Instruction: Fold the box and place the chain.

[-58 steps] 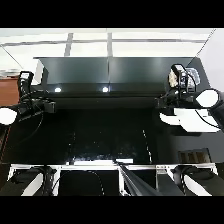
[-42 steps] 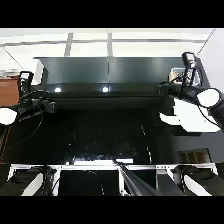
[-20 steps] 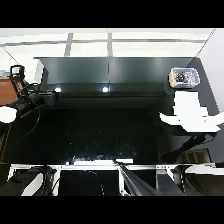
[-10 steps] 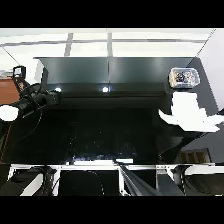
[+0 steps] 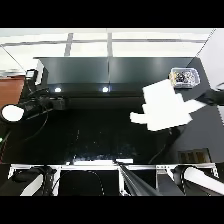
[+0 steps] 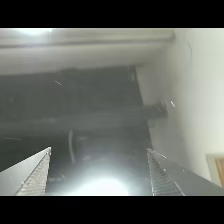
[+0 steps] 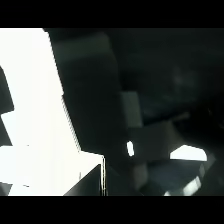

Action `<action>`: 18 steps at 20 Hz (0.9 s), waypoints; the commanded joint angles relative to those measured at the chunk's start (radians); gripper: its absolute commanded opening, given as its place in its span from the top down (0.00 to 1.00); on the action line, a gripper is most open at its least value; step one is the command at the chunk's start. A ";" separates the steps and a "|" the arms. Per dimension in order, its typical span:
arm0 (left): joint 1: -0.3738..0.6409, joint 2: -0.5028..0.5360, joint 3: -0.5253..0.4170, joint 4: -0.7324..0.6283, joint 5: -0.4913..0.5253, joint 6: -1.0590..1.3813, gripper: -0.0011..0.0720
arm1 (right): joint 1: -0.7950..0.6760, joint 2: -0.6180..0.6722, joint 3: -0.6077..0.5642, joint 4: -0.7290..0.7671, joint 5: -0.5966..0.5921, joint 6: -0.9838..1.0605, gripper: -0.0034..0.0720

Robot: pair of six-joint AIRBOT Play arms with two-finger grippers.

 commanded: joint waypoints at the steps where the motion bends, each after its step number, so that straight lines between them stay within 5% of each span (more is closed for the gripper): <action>1: -0.079 -0.074 0.008 -0.076 0.044 0.017 0.03 | 0.221 0.150 -0.254 0.277 -0.253 -0.103 0.93; 3: -0.118 -0.195 0.084 -0.132 -0.015 0.016 0.05 | 0.386 0.173 -0.393 0.448 -0.423 -0.196 0.93; 7: -0.111 -0.444 0.317 -0.286 -0.275 0.017 0.05 | 0.633 0.172 -0.491 0.471 -0.620 -0.198 0.93; 12: -0.109 -0.669 0.467 -0.388 -0.504 0.077 0.04 | 0.703 0.172 -0.491 0.476 -0.657 -0.144 0.93; 18: -0.119 -0.833 0.501 -0.596 -0.683 0.216 0.04 | 0.703 0.172 -0.491 0.475 -0.658 -0.144 0.93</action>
